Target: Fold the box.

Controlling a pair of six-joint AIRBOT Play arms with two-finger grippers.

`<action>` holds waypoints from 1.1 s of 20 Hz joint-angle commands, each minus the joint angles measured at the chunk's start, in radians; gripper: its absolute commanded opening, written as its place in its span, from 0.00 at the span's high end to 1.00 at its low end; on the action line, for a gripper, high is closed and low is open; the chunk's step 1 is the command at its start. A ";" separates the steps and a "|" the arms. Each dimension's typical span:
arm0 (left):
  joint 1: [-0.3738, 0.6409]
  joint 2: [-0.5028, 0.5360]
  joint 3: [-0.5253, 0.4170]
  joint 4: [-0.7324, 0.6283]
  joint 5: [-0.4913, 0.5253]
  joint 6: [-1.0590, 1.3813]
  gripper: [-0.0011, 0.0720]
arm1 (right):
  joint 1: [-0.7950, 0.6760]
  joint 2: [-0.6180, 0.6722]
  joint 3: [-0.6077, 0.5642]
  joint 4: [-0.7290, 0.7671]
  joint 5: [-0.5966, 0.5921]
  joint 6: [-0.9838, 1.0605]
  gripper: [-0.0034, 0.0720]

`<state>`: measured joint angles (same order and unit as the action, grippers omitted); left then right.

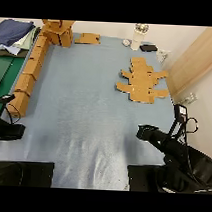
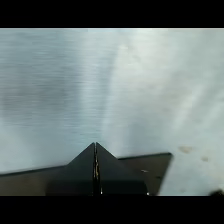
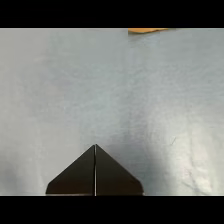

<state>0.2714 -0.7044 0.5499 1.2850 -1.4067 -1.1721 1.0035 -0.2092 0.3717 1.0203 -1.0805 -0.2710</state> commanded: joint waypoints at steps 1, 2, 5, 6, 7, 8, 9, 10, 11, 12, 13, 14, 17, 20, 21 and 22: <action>-0.172 0.021 0.017 -0.222 -0.046 -0.060 0.97 | 0.000 -0.081 0.006 0.049 0.025 -0.002 0.95; -0.273 0.017 0.044 -0.227 0.010 -0.132 0.97 | -0.003 -0.124 0.019 0.058 0.034 -0.002 0.95; -0.547 -0.062 0.174 -0.222 0.178 -0.251 0.97 | -0.062 -0.323 0.129 0.125 0.062 -0.116 0.95; -0.622 -0.119 0.229 -0.216 0.222 -0.263 0.97 | -0.099 -0.407 0.188 0.181 0.076 -0.199 0.95; -0.682 -0.186 0.281 -0.212 0.253 -0.265 0.97 | -0.137 -0.488 0.249 0.241 0.086 -0.289 0.95; -0.727 -0.252 0.324 -0.211 0.277 -0.264 0.97 | -0.177 -0.568 0.311 0.308 0.092 -0.386 0.95; -0.764 -0.325 0.367 -0.211 0.304 -0.259 0.97 | -0.219 -0.657 0.378 0.382 0.096 -0.490 0.95; -0.791 -0.389 0.401 -0.211 0.340 -0.254 0.97 | -0.256 -0.745 0.444 0.448 0.096 -0.585 0.95; -0.810 -0.449 0.432 -0.212 0.375 -0.253 0.97 | -0.289 -0.824 0.504 0.501 0.096 -0.665 0.95; -0.826 -0.509 0.464 -0.212 0.408 -0.250 0.97 | -0.319 -0.907 0.565 0.546 0.095 -0.732 0.95; -0.834 -0.555 0.488 -0.212 0.437 -0.249 0.97 | -0.341 -0.977 0.614 0.579 0.095 -0.773 0.95; -0.835 -0.600 0.511 -0.216 0.452 -0.250 0.97 | -0.361 -1.047 0.661 0.613 0.095 -0.807 0.95; -0.835 -0.668 0.540 -0.216 0.448 -0.250 0.97 | -0.375 -1.187 0.751 0.668 0.077 -0.853 0.95; -0.835 -0.673 0.540 -0.216 0.443 -0.251 0.97 | -0.372 -1.235 0.778 0.670 0.089 -0.856 0.95; -0.835 -0.673 0.540 -0.216 0.435 -0.251 0.97 | -0.372 -1.233 0.778 0.671 0.084 -0.856 0.95; -0.835 -0.673 0.540 -0.216 0.418 -0.251 0.97 | -0.373 -1.233 0.778 0.671 0.072 -0.856 0.95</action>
<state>-0.5594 -1.3598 1.0805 1.0702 -0.9760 -1.4223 0.6357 -1.4006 1.1221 1.6627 -0.9962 -1.0969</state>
